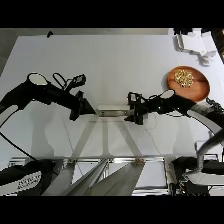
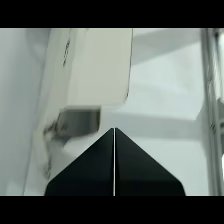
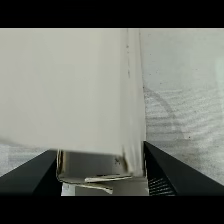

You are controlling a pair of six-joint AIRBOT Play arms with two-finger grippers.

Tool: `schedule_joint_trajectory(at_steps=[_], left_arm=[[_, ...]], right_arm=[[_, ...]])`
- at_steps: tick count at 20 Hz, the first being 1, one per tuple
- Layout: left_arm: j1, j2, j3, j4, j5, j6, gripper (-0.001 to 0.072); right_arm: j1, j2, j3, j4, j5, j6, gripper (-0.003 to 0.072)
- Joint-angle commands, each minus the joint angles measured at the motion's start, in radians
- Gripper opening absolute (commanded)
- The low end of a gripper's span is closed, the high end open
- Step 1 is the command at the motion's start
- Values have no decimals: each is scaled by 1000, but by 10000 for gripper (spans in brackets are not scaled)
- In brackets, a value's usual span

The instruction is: Fold the box and place the chain.

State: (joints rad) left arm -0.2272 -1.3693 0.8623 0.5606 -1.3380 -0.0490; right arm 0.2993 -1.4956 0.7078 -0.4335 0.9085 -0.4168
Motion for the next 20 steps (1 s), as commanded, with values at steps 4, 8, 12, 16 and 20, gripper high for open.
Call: schedule_joint_trajectory(at_steps=[4, 8, 12, 16, 20], left_arm=[[-101, -47, 0, -172, 440, -188, 8], [-101, -107, 0, -109, 605, -396, 9], [-101, -158, 0, -73, 568, -425, 9], [-48, -101, 3, -72, 426, -309, 13], [11, -14, 3, 65, 276, -69, 56]], right_arm=[[1, 0, 1, 0, 0, 0, 434], [1, 0, 1, 0, 0, 0, 434], [1, 0, 1, 0, 0, 0, 434], [1, 0, 1, 0, 0, 0, 434], [1, 0, 1, 0, 0, 0, 434]])
